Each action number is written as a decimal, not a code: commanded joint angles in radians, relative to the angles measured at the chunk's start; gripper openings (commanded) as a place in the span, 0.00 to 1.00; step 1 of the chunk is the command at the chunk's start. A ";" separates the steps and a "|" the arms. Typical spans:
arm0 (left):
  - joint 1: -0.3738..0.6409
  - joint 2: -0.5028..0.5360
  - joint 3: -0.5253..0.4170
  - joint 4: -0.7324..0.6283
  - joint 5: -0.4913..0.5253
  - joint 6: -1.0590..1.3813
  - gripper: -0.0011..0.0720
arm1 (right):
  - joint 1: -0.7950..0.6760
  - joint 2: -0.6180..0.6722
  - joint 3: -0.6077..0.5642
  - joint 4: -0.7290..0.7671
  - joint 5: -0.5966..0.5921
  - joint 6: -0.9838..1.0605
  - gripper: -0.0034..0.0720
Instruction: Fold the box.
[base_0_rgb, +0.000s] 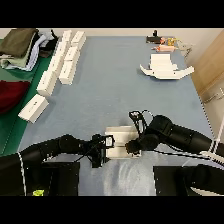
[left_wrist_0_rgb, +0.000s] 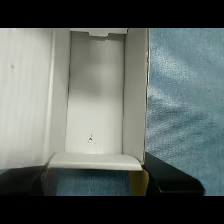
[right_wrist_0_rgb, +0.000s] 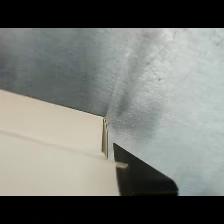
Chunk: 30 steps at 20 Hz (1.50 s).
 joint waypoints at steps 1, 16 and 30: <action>0.000 -0.001 0.001 0.000 0.000 0.000 0.65 | 0.037 -0.032 0.023 -0.056 -0.015 0.180 0.54; 0.000 -0.001 0.001 0.000 0.000 0.000 0.65 | 0.064 -0.109 0.026 -0.041 0.000 0.253 0.05; 0.000 -0.001 0.001 0.000 0.000 0.000 0.65 | 0.063 -0.109 0.071 -0.068 -0.109 0.266 0.45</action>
